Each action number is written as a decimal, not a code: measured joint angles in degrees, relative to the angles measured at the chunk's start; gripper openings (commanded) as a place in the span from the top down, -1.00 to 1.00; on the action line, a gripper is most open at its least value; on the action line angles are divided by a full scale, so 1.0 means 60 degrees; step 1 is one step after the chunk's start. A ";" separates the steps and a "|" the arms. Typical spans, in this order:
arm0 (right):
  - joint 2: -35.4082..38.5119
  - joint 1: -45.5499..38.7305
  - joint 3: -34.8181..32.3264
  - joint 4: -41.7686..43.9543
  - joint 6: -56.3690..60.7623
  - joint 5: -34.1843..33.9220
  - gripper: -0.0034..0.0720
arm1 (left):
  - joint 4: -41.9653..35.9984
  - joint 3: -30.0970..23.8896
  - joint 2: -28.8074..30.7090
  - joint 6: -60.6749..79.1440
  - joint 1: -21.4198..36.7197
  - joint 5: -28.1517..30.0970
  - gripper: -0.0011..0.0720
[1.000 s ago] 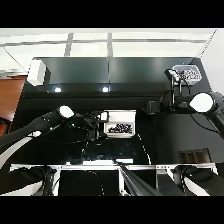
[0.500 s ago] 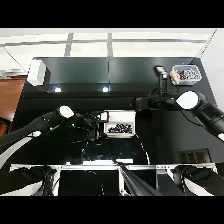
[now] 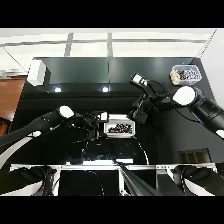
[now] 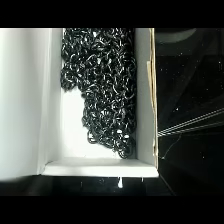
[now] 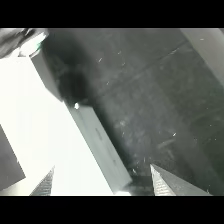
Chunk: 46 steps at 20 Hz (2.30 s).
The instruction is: Fold the box and place the chain.
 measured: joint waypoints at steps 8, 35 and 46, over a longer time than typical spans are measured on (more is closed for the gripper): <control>-0.0022 0.0106 -0.0182 -0.0109 -0.0896 0.0801 -0.94 | 0.0000 0.0004 0.0000 0.0000 0.0000 0.0000 0.02; -0.0033 0.0780 -0.0958 -0.0175 -0.2076 0.0423 0.40 | 0.0000 0.0004 0.0000 -0.0007 0.0000 0.0000 0.02; -0.0033 0.0780 -0.0991 -0.0175 -0.2095 0.0452 0.35 | 0.0000 0.0004 0.0000 0.0004 0.0000 0.0000 0.02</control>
